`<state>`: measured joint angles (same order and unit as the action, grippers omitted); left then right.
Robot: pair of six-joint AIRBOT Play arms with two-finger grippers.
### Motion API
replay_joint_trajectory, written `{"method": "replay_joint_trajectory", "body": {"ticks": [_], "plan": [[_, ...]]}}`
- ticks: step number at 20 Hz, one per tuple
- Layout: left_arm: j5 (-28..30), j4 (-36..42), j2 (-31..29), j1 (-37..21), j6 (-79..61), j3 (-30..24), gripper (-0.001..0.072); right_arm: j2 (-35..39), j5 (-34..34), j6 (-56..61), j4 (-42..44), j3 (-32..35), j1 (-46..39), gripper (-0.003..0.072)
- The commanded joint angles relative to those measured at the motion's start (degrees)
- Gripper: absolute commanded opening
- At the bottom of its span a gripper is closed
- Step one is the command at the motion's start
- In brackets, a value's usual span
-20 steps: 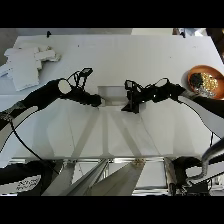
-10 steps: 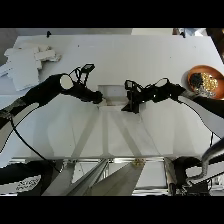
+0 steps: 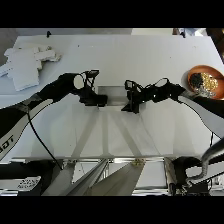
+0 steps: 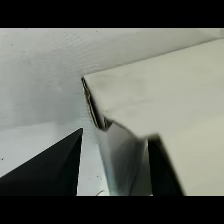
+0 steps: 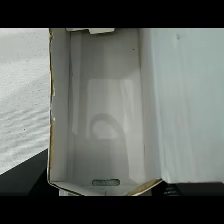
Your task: Fold the box and place the chain.
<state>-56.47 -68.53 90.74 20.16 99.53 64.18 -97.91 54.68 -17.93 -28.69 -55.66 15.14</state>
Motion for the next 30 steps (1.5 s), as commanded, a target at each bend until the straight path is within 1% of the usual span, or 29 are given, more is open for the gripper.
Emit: {"method": "replay_joint_trajectory", "body": {"ticks": [1,2,4,6,12,14,15,21,22,23,25,27,29,30], "plan": [[-0.6,-3.3,1.6,0.8,6.6,1.7,0.0419,0.0,0.0,0.0,0.1,0.0,0.0,0.0435],[-0.9,-5.6,1.6,0.8,7.9,2.7,0.0418,0.0,0.0,0.1,0.1,0.0,0.0,0.0435],[-1.7,-8.9,1.6,0.8,8.8,4.4,0.0375,0.0,0.0,0.1,0.1,0.0,0.0,0.0435],[-2.6,-9.1,1.6,0.8,9.2,4.6,0.0338,0.0,0.0,0.0,0.1,0.0,0.0,0.0435],[-3.8,-10.4,2.0,1.4,11.5,4.6,0.0336,0.0,0.0,0.0,0.1,0.0,0.0,0.0435],[-4.2,-11.4,2.0,1.7,11.5,4.6,0.0284,0.0,0.0,0.1,0.1,0.0,0.0,0.0435],[-4.3,-11.5,2.0,1.9,11.5,4.6,0.0279,0.0,0.0,0.1,0.1,0.0,0.0,0.0435],[-4.4,-10.8,2.0,3.0,11.5,4.7,0.0285,0.0,0.0,0.0,0.1,0.0,0.0,0.0435],[-4.4,-10.8,2.0,3.2,11.5,4.9,0.0391,0.0,0.0,0.1,0.1,0.0,0.0,0.0435],[-4.2,-10.5,2.0,3.2,11.5,5.1,0.047,0.0,0.0,0.1,0.1,0.0,0.0,0.0435],[-3.7,-10.2,2.0,3.3,11.5,5.1,0.047,0.0,0.0,0.1,0.1,0.0,0.0,0.0435],[-3.5,-10.2,2.0,3.6,12.3,5.1,0.0442,0.0,0.0,0.0,0.1,0.0,0.0,0.0435],[-3.6,-10.9,2.0,3.9,14.5,5.1,0.0438,0.0,0.0,0.0,0.1,0.0,0.0,0.0435],[-3.6,-11.3,2.0,4.2,14.5,5.2,0.0408,0.0,0.0,0.0,0.1,0.0,0.0,0.0435]]}}
